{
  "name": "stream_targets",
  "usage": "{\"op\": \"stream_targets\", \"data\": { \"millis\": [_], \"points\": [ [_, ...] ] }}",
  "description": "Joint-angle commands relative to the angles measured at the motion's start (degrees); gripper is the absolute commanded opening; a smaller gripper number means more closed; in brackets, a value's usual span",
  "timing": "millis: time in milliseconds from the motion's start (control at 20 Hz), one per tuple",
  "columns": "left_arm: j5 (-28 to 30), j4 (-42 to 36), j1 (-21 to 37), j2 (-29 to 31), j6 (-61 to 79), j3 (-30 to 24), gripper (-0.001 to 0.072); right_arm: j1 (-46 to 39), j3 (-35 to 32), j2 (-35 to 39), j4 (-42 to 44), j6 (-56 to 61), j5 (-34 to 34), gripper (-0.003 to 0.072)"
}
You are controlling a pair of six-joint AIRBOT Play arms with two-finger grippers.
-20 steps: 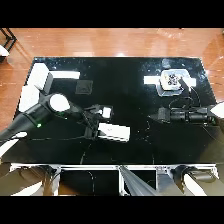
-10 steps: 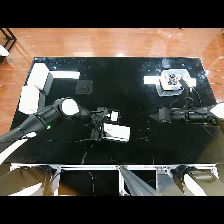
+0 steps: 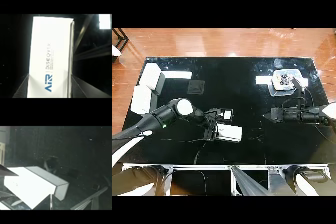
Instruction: Fold the box and place the chain.
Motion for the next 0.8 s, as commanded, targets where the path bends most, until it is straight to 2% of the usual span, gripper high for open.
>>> {"op": "stream_targets", "data": {
  "millis": [0,600,750],
  "points": [
    [-1.20,-0.02,0.00,-0.22,-0.39,0.02,0.0633,-0.02,0.07,0.04,-1.03,0.02,-0.07,0.0019],
    [-1.05,-0.02,-0.02,-0.24,-0.46,0.02,0.0634,-0.02,0.07,0.04,-1.20,0.02,-0.11,0.0019],
    [0.59,-0.02,-0.02,-0.26,-2.27,0.02,0.0633,-0.02,0.07,0.04,-1.20,0.02,-0.17,0.0019]
  ]
}}
